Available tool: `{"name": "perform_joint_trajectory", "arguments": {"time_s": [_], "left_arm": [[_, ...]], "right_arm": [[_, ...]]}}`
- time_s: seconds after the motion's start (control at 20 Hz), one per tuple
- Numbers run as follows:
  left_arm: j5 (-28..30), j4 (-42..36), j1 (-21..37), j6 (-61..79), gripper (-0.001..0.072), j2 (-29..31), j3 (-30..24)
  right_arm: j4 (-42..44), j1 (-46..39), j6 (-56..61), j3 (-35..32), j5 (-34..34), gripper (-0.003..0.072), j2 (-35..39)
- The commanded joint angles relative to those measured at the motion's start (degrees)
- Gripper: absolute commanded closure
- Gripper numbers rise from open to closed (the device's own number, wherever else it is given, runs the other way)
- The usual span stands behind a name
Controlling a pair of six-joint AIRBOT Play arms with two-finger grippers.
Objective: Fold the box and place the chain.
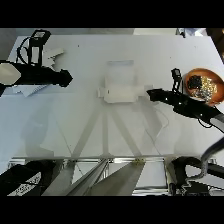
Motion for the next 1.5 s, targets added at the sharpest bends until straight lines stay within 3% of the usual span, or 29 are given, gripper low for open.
{"name": "perform_joint_trajectory", "arguments": {"time_s": [0.0, 1.45], "left_arm": [[0.00, 0.02, 0.04, 0.02, 0.0172, -0.04, 0.02], [0.94, -1.03, 0.07, 2.40, 0.0173, -0.79, 0.02]], "right_arm": [[0.61, 0.04, -1.84, -0.20, -0.11, 0.0678, -1.49], [0.50, 0.04, -1.64, -0.17, 0.11, 0.0676, -1.46]]}}
